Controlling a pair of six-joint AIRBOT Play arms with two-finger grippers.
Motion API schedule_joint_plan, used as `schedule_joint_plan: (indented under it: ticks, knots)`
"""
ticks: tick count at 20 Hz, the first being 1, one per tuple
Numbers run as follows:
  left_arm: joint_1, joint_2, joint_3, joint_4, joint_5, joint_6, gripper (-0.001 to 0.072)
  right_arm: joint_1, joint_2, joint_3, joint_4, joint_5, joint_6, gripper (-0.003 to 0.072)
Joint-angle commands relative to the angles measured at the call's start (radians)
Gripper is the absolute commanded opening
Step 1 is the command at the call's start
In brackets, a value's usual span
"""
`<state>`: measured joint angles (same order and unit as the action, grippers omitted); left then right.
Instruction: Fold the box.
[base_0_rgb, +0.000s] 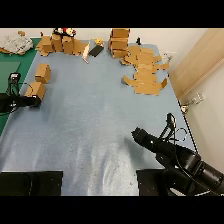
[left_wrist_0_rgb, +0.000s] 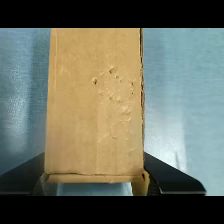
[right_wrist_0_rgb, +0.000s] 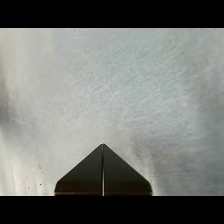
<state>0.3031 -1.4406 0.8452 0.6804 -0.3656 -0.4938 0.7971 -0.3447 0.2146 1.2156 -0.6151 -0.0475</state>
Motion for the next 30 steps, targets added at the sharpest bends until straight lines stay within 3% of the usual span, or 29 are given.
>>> schedule_joint_plan:
  ticks: [1, 5, 6, 7, 13, 20, 23, 24, 25, 26, 30]
  knots:
    - [0.004, -0.064, 0.053, 0.001, 0.035, -0.018, 0.052, 0.0, 0.001, 0.019, -0.036, -0.008, 0.006, 0.0002]
    - [0.004, -0.08, 0.07, 0.001, 0.019, -0.005, 0.0537, 0.0, 0.001, 0.025, -0.043, -0.035, 0.006, 0.0002]
    - [0.004, -0.08, 0.07, 0.004, 0.002, 0.014, 0.0683, 0.0, 0.001, 0.025, -0.044, -0.041, 0.006, 0.0002]
    - [0.004, -0.08, 0.07, 0.011, -0.013, 0.014, 0.0699, 0.0, 0.001, 0.025, -0.05, -0.045, 0.006, 0.0003]
    - [0.037, -0.009, 0.071, 0.043, -0.113, -0.046, 0.0699, 0.0, 0.001, 0.027, -0.054, -0.05, 0.006, 0.0002]
    - [0.121, 0.165, 0.072, 0.402, -0.481, -0.266, 0.0698, 0.0, 0.001, 0.027, -0.052, -0.047, 0.004, 0.0003]
    - [0.105, 0.243, 0.072, 0.374, -0.603, -0.266, 0.0691, 0.0, -0.003, 0.031, -0.052, -0.039, -0.044, 0.0003]
    - [0.079, 0.27, 0.072, 0.327, -0.663, -0.266, 0.0455, 0.0, -0.016, 0.039, -0.048, -0.041, -0.075, 0.0003]
    - [0.045, 0.293, 0.072, 0.286, -0.72, -0.265, 0.0123, 0.0, -0.039, 0.052, -0.047, -0.043, -0.097, 0.0003]
    - [-0.005, 0.315, 0.072, 0.257, -0.753, -0.266, 0.0011, 0.0, -0.074, 0.075, -0.039, -0.05, -0.137, 0.0003]
    - [-0.314, 0.362, 0.072, 0.232, -0.754, -0.442, 0.0011, -0.06, -0.333, 0.275, 0.081, -0.141, -0.468, 0.0003]
